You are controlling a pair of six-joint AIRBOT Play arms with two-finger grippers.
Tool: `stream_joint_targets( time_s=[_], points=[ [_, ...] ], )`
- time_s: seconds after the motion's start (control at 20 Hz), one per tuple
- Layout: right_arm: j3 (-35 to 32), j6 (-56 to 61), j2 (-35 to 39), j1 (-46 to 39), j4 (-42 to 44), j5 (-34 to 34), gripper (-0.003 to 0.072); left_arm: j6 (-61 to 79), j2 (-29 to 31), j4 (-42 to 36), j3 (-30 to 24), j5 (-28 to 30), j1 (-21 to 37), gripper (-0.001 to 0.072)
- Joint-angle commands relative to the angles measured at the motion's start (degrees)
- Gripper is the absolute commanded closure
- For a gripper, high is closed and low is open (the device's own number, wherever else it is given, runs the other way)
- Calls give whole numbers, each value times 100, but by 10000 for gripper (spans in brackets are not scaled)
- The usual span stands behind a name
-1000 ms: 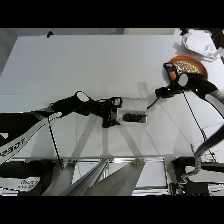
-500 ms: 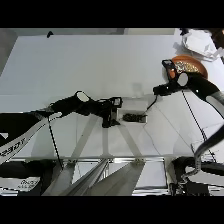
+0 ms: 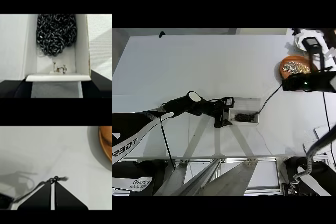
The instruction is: Fold the box and place the chain.
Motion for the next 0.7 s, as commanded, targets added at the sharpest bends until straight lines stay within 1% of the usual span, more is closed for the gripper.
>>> stream_joint_targets(
  time_s=[0.0,0.15,0.25,0.35,0.55,0.65],
  points=[
    [4,-181,1049,4,560,782,675,2,-2,0,0,0,4,500],
    [4,-509,1528,4,1620,892,675,2,-2,0,0,0,4,500],
    [2,-772,1606,4,2332,894,675,2,-2,0,0,0,4,500],
    [-28,-979,1574,4,2828,911,675,2,-2,0,0,0,4,500],
    [-55,-1104,1453,7,3147,1250,674,2,-2,0,0,0,4,500],
    [-57,-1193,1432,7,3285,1274,674,2,-2,0,0,0,4,500]
  ],
)
